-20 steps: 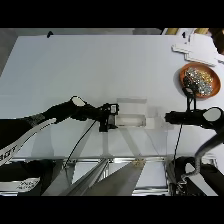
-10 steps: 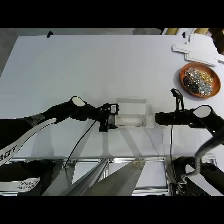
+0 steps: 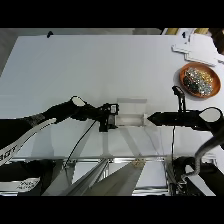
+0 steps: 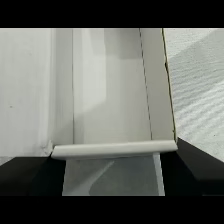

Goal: Fold the box and place the chain.

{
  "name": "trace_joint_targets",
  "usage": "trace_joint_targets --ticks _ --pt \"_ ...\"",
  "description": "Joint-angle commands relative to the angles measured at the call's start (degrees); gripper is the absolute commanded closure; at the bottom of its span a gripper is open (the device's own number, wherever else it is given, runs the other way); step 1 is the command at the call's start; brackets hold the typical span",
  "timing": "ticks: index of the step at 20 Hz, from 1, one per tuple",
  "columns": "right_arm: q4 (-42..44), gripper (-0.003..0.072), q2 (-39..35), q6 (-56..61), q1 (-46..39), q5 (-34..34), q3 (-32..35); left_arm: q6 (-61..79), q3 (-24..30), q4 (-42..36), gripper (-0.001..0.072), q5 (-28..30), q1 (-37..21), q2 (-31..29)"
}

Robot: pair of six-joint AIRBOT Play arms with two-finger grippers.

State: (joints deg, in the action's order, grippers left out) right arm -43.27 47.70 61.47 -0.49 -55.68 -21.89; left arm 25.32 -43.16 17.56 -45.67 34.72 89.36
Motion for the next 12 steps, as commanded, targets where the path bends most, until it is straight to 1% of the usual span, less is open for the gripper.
trace_joint_targets --ticks 1,2,3,5,7,8,9,12 --pt "0.17 0.0269 -0.52 0.66 0.09 -1.11 0.07 0.02 0.00 0.02 0.0540 0.00 0.02 0.02" --pt "-0.09 0.0262 -0.52 0.66 0.09 -1.07 0.07 0.02 0.00 0.02 0.0540 0.00 0.02 0.02" --pt "-0.13 0.0211 -0.48 0.68 0.09 -0.83 0.07 0.02 0.00 0.02 0.0540 0.00 0.02 0.02" --pt "-1.05 0.0206 -0.37 1.03 0.79 -0.24 0.07 0.02 0.00 0.02 0.0540 0.00 0.02 0.02" --pt "-3.85 0.0197 -0.11 3.32 3.48 1.40 0.04 0.02 0.00 0.02 0.0540 0.00 0.02 0.02" --pt "-4.50 0.0105 0.24 4.70 5.05 2.27 0.04 0.02 0.00 0.02 0.0540 0.00 0.02 0.02" --pt "-4.52 0.0063 0.81 6.32 6.84 3.65 0.04 0.02 0.00 0.02 0.0540 0.00 0.02 0.02" --pt "-4.28 0.0066 1.60 7.91 11.65 7.15 0.00 0.02 0.00 0.02 0.0540 0.00 0.02 0.02"
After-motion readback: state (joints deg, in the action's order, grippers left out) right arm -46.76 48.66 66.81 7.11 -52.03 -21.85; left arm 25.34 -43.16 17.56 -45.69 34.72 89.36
